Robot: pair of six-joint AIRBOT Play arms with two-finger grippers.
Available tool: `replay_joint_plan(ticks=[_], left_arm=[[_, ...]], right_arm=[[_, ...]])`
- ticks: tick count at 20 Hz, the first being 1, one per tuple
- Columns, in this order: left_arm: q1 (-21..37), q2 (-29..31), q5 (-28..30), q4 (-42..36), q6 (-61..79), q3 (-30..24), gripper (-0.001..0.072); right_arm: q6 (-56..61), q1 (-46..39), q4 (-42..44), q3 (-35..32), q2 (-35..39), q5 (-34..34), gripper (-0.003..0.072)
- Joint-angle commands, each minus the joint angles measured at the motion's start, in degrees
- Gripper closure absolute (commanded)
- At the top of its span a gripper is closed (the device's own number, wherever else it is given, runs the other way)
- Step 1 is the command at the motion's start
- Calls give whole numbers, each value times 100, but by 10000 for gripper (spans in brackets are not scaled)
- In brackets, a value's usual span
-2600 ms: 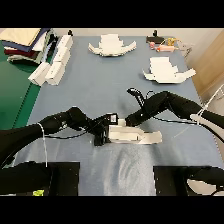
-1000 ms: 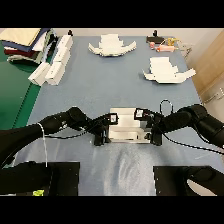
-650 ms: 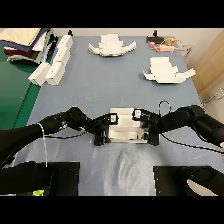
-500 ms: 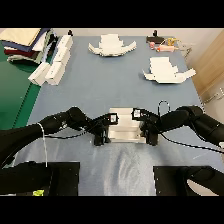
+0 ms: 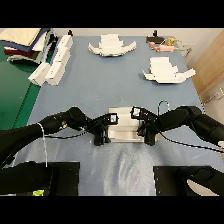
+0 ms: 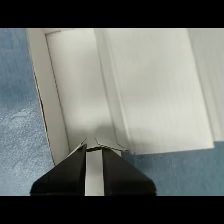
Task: Fold the box.
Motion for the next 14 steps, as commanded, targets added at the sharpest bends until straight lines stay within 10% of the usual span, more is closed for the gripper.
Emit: replay_joint_plan(ticks=[1, 6, 8, 14], left_arm=[[2, 0, 2, 0, 0, 0, 187], [2, 0, 2, 0, 0, 0, 187], [2, 0, 2, 0, 0, 0, 187], [2, 0, 2, 0, 0, 0, 187]], right_arm=[[-7, 164, 81, 0, -66, 13, 520], [-2, 509, -308, 2, -164, 249, 487], [-2, 503, -498, 2, -164, 382, 268], [4, 503, -553, 2, -164, 382, 84]])
